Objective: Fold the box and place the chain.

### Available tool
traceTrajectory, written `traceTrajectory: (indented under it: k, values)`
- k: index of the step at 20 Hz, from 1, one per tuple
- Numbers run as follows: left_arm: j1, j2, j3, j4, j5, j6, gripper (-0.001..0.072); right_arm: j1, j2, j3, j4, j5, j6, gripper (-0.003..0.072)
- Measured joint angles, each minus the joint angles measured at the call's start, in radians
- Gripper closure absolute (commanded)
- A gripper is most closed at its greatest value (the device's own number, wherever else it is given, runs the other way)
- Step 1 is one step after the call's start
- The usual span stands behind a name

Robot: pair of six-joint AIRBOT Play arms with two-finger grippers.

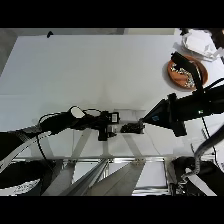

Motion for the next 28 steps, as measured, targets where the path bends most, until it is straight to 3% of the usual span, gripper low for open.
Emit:
traceTrajectory:
  k: [3, 7, 18, 21, 24, 26, 28]
  values:
    - [0.0, 0.0, 0.0, 0.0, 0.0, 0.0, 0.0437, 0.0, 0.0, 0.0, -0.013, -0.019, -0.019, 0.0664]
    - [0.0, 0.0, 0.0, 0.0, 0.0, 0.0, 0.0437, 0.0, 0.0, -0.025, -0.147, -0.124, -0.021, 0.0664]
    - [0.0, 0.0, 0.0, 0.0, 0.0, 0.0, 0.0437, 0.106, -0.037, -0.315, -0.205, -0.433, -0.094, 0.0662]
    - [0.0, 0.0, 0.0, 0.0, 0.0, 0.0, 0.0437, 0.148, -0.04, -0.335, -0.272, -0.506, -0.071, 0.0562]
    - [0.0, 0.0, 0.0, 0.0, 0.0, 0.0, 0.0437, 0.168, -0.048, -0.343, -0.356, -0.548, -0.026, 0.0558]
    - [0.0, 0.0, 0.0, 0.0, 0.0, 0.0, 0.0437, 0.174, -0.065, -0.346, -0.383, -0.551, -0.016, 0.0484]
    - [0.0, 0.0, 0.0, 0.0, 0.0, 0.0, 0.0437, 0.177, -0.078, -0.346, -0.395, -0.546, -0.008, 0.0484]
